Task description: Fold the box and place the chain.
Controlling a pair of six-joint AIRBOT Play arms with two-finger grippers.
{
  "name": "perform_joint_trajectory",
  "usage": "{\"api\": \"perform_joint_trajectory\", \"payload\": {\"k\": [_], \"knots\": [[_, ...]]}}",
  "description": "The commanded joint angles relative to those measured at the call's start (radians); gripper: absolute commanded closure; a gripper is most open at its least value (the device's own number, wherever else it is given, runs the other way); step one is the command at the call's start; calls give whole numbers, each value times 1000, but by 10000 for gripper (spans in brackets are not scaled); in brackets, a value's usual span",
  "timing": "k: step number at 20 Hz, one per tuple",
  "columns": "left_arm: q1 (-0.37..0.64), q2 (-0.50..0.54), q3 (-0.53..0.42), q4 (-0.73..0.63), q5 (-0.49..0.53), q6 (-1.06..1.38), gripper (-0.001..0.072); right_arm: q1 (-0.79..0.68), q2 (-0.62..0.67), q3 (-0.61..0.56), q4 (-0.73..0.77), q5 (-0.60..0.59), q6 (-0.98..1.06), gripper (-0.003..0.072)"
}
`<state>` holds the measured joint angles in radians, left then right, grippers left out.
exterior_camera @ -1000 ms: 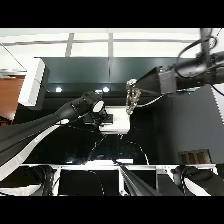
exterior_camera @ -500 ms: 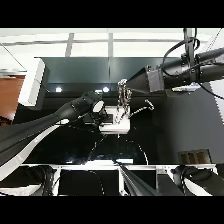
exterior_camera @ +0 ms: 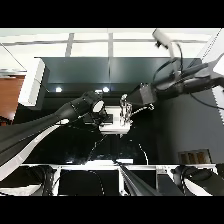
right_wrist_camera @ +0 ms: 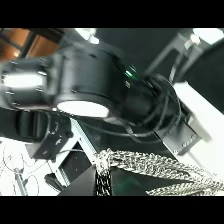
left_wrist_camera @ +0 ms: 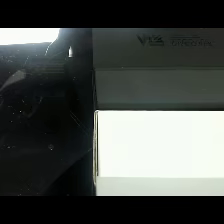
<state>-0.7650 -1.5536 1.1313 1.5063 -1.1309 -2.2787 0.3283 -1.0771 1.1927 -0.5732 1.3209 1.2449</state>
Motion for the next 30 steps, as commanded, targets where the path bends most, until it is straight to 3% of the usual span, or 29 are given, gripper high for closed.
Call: {"api": "perform_joint_trajectory", "payload": {"k": [1, 5, 8, 9, 10, 11, 14, 17, 18, 19, 21, 24, 26, 30], "knots": [[1, -1, 0, 0, 0, 0, 678, 26, -6, -128, -12, -89, 0, 672], [1, -1, 0, 0, 0, 0, 678, 61, -26, -274, -52, -258, -1, 670], [1, -1, 0, 0, 0, 0, 678, 65, -59, -314, -67, -290, 0, 668], [1, -1, 0, 0, 0, 0, 678, 64, -68, -314, -74, -289, 0, 611], [1, -1, 0, 0, 0, 0, 678, 57, -67, -313, -79, -284, -1, 335], [1, -1, 0, 0, 0, 0, 678, 29, -66, -301, -90, -240, -4, 194], [1, -1, 0, 0, 0, 0, 678, -131, -17, -269, -158, -77, -32, 194], [1, -1, 0, 0, 0, 0, 678, -283, 101, -331, -293, -85, -60, 186], [1, -1, 0, 0, 0, 0, 679, -308, 133, -382, -336, -152, -76, 11], [1, -1, 0, 0, 0, 0, 678, -317, 143, -431, -375, -227, -92, -34], [1, -1, 0, 0, 1, 0, 678, -306, 134, -522, -423, -403, -231, -34], [1, -1, 0, 0, 1, 0, 678, -253, 101, -602, -422, -624, -682, -34], [1, -1, 0, 0, 1, 0, 678, -216, 53, -599, -405, -634, -952, -33], [1, -1, 0, 0, 1, 0, 678, -214, -81, -578, -117, -634, -1276, -33]]}}
